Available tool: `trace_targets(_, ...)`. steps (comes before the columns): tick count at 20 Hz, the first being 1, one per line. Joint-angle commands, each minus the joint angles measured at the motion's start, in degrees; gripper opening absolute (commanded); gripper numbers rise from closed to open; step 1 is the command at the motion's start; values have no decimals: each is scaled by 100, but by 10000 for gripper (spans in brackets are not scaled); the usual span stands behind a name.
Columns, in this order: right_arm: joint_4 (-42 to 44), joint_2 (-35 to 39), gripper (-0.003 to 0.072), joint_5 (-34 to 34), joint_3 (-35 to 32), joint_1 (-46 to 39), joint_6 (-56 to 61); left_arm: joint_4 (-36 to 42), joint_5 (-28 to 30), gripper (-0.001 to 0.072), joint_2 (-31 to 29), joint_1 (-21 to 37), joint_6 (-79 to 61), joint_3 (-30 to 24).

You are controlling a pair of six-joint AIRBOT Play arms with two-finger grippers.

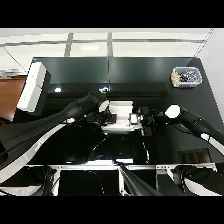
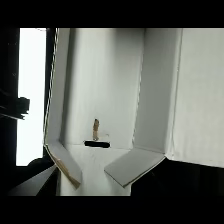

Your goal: Fold the box and place the chain.

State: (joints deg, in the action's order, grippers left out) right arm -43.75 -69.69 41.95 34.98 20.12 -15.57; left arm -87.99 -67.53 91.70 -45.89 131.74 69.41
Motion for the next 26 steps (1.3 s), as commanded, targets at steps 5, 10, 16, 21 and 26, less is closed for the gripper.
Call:
trace_targets(5, 247, 17, 370, 170, 4, 0, -68, -2, 4, 29, 0, 0, -68, 7)
trace_targets(10, 1102, 9, 305, 177, 0, 0, -24, -2, 2, 29, 0, -2, -83, 7)
trace_targets(16, 1567, -177, 305, 181, -13, 0, 181, 2, 4, 29, 0, -2, -83, 7)
trace_targets(21, 1565, -208, 263, 291, -13, 0, 184, 11, 28, 29, 0, 0, -83, 7)
trace_targets(26, 1563, -264, 4, 313, -13, 0, 186, 46, 142, 30, 0, -2, -83, 7)
